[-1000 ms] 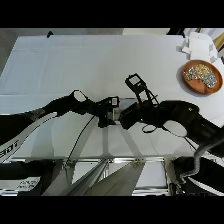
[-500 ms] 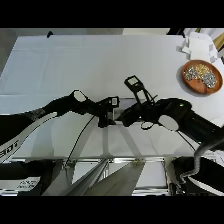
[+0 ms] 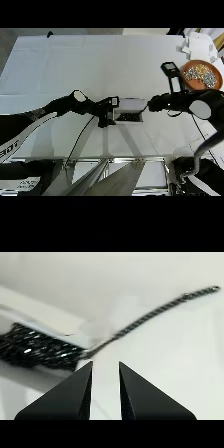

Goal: Fold the box and place the chain.

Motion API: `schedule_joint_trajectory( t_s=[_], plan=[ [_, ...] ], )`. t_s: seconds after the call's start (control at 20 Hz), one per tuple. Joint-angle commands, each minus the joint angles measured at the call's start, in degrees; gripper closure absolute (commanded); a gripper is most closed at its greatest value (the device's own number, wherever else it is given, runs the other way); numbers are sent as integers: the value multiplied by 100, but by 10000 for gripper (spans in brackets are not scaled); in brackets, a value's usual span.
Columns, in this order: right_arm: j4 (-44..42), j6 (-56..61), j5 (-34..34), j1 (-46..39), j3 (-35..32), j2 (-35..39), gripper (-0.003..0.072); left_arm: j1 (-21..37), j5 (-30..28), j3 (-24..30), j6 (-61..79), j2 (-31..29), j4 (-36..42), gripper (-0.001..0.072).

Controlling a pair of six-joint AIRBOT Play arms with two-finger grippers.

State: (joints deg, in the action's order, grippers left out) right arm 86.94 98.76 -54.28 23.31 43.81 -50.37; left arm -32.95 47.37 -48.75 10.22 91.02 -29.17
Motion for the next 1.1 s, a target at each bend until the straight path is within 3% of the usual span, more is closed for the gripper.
schedule_joint_trajectory(
  t_s=[0.0, 0.15, 0.25, 0.5, 1.05],
  plan=[
    [188, 2, 472, -667, -203, -289, 478, 0, -2, 2, 2, -2, -2, 399],
    [302, -31, 1467, -822, -256, -1084, 407, 0, -2, 2, 2, -2, -2, 399],
    [376, -28, 1943, -820, -179, -1596, 406, 0, 2, 2, 2, -2, -2, 399],
    [616, -24, 1690, -820, 308, -2492, 406, 0, -2, 2, 2, -2, -2, 399],
    [625, 0, 1578, -820, 321, -2929, 411, 0, 0, 2, 2, -2, -2, 399]
  ],
)
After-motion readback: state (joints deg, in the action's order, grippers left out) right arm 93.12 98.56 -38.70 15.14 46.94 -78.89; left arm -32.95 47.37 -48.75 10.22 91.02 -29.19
